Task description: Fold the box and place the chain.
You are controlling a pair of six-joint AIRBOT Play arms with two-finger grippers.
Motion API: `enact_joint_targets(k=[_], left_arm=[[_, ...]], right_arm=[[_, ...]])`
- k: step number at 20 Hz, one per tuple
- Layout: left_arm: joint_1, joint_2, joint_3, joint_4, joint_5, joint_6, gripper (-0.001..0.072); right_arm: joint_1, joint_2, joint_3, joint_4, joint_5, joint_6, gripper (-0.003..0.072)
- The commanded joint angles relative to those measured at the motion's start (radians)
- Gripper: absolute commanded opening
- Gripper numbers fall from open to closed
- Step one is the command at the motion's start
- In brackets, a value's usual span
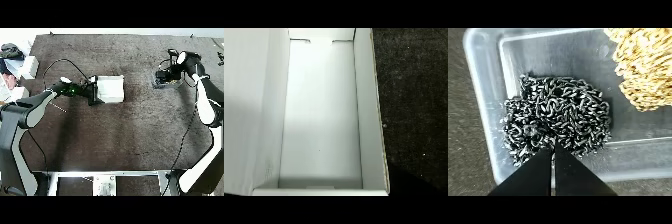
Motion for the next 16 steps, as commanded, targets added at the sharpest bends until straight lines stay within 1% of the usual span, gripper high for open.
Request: enact_joint_targets(k=[1, 5, 7, 10, 13, 16], left_arm=[[0.000, 0.001, 0.000, 0.000, 0.000, 0.001, 0.0418], [0.000, 0.001, 0.000, 0.000, 0.000, 0.000, 0.0418], [0.000, 0.001, 0.000, 0.000, 0.000, 0.000, 0.0418], [0.000, 0.001, 0.000, 0.000, 0.000, 0.001, 0.0418], [0.000, 0.001, 0.000, 0.000, 0.000, 0.001, 0.0418], [0.000, 0.001, 0.000, 0.000, 0.000, 0.000, 0.0418]], right_arm=[[0.001, 0.050, 0.001, -0.010, 0.004, 0.000, 0.0013], [0.002, 0.124, 0.001, -0.005, 0.037, -0.021, 0.0012], [0.003, 0.189, 0.001, 0.011, 0.051, -0.048, 0.0012], [0.024, 0.315, 0.001, 0.021, 0.042, -0.093, 0.0012], [0.058, 0.448, 0.001, 0.020, 0.006, -0.131, 0.0012], [0.103, 0.561, 0.001, 0.020, -0.012, -0.131, 0.0011]])
